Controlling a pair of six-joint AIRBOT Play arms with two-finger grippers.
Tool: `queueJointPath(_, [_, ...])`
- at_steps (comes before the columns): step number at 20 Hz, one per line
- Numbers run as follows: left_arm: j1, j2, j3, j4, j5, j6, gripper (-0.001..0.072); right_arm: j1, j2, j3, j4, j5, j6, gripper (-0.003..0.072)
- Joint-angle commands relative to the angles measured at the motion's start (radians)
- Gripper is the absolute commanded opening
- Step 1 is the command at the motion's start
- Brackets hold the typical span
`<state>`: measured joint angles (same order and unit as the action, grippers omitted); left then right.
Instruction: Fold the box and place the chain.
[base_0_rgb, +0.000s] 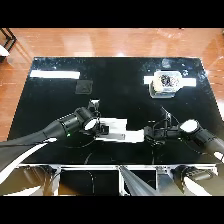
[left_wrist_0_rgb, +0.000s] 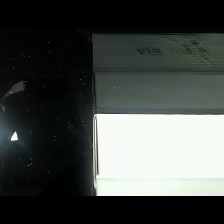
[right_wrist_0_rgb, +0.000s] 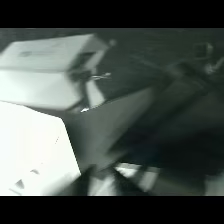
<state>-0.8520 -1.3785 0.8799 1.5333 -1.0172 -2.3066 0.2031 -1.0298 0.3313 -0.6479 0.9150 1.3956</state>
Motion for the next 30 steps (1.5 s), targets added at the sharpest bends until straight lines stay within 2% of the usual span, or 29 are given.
queueJointPath(1, [0.000, -0.002, 0.000, 0.000, -0.005, 0.004, 0.0025, 0.037, -0.010, 0.031, 0.063, 0.026, -0.061, 0.0524])
queueJointPath(3, [0.000, -0.002, 0.000, 0.000, -0.008, 0.007, 0.0025, 0.037, -0.010, 0.072, 0.080, 0.084, -0.087, 0.0562])
queueJointPath(8, [0.000, -0.002, 0.000, 0.001, -0.008, 0.007, 0.0025, 0.056, -0.010, 0.142, 0.117, 0.119, -0.092, 0.0561])
queueJointPath(11, [0.000, -0.002, 0.000, 0.002, -0.008, 0.008, 0.0025, 0.126, -0.010, 0.150, 0.137, 0.076, -0.065, 0.0558])
queueJointPath(16, [0.000, -0.002, 0.000, 0.003, -0.009, 0.008, 0.0025, 0.256, -0.010, 0.153, 0.119, -0.062, 0.054, 0.0530])
queueJointPath(20, [0.000, -0.002, 0.000, 0.003, -0.009, 0.008, 0.0025, 0.347, -0.010, 0.165, 0.004, -0.154, 0.196, 0.0527])
queueJointPath(21, [0.000, -0.002, 0.000, 0.003, -0.008, 0.008, 0.0025, 0.369, -0.010, 0.174, -0.051, -0.170, 0.239, 0.0457])
queueJointPath(22, [0.000, -0.002, 0.000, 0.003, -0.009, 0.008, 0.0025, 0.392, -0.010, 0.187, -0.118, -0.191, 0.294, 0.0437])
queueJointPath(25, [0.000, -0.002, 0.000, 0.003, -0.008, 0.008, 0.0025, 0.423, -0.010, 0.220, -0.290, -0.230, 0.464, 0.0433])
queueJointPath(30, [0.000, -0.002, 0.000, 0.003, -0.006, 0.011, 0.0025, 0.482, -0.015, 0.256, -0.437, -0.215, 0.605, 0.0432])
